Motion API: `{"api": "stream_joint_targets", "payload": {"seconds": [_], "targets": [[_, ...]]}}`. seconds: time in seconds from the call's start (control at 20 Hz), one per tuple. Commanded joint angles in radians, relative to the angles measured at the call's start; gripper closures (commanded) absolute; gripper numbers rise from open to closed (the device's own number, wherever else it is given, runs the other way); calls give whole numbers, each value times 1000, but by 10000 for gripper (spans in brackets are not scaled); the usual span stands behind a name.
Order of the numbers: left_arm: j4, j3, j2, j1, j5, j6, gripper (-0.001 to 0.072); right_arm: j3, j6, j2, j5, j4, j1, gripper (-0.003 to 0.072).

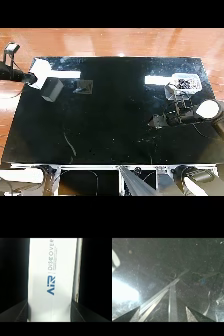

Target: Fold the box and place the chain.

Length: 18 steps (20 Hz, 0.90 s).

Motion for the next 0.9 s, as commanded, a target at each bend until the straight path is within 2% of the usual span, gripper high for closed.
{"api": "stream_joint_targets", "payload": {"seconds": [0.0,0.2,0.3,0.4,0.6,0.65,0.7,0.75,0.85], "targets": [[9,229,-176,41,77,-68,689,0,20,1,-7,2,0,-34],[3,466,-360,41,159,-151,688,0,21,1,-37,2,0,-34],[-2,547,-423,31,208,-172,688,0,28,1,-55,2,0,-34],[3,587,-459,24,241,-172,688,0,31,1,-58,1,0,-34],[19,597,-470,25,234,-172,674,0,34,1,-48,1,0,-34],[20,598,-470,24,237,-172,508,-1,39,1,-47,1,0,-34],[24,602,-470,20,253,-170,116,-1,39,1,-47,2,0,-34],[36,603,-468,16,255,-169,71,0,39,1,-47,2,0,-34],[45,612,-463,15,258,-172,71,0,40,1,-45,2,0,-34]]}}
